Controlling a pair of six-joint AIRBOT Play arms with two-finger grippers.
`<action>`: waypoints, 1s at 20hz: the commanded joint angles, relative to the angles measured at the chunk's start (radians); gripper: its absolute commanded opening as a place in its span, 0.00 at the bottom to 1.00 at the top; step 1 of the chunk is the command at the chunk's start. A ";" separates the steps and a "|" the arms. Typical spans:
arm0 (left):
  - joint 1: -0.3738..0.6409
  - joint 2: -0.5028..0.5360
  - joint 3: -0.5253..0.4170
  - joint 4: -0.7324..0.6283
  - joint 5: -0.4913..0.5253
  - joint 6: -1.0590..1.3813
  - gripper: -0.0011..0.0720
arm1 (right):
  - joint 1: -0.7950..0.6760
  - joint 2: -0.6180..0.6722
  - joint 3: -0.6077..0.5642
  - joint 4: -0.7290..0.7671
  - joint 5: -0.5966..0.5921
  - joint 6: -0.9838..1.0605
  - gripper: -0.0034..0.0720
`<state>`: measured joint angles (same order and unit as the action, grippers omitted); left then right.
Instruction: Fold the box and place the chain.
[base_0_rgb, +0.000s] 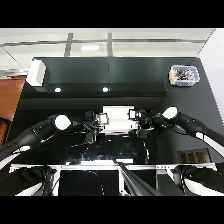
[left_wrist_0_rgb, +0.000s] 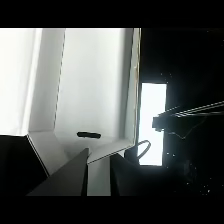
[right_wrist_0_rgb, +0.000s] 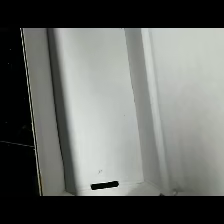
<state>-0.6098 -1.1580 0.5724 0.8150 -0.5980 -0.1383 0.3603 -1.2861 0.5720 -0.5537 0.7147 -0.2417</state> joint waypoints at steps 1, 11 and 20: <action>0.001 0.000 0.012 -0.014 -0.011 -0.024 0.23 | 0.000 0.000 0.000 0.001 -0.001 0.001 0.21; 0.167 0.000 0.058 0.021 -0.196 -0.073 0.59 | 0.000 0.000 0.000 0.000 -0.001 0.001 0.21; 0.070 -0.029 0.057 -0.003 -0.081 0.061 0.65 | 0.000 0.000 0.000 0.001 -0.001 0.001 0.21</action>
<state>-0.5125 -1.1732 0.6281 0.8253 -0.7277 -0.1036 0.3603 -1.2858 0.5720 -0.5529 0.7132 -0.2401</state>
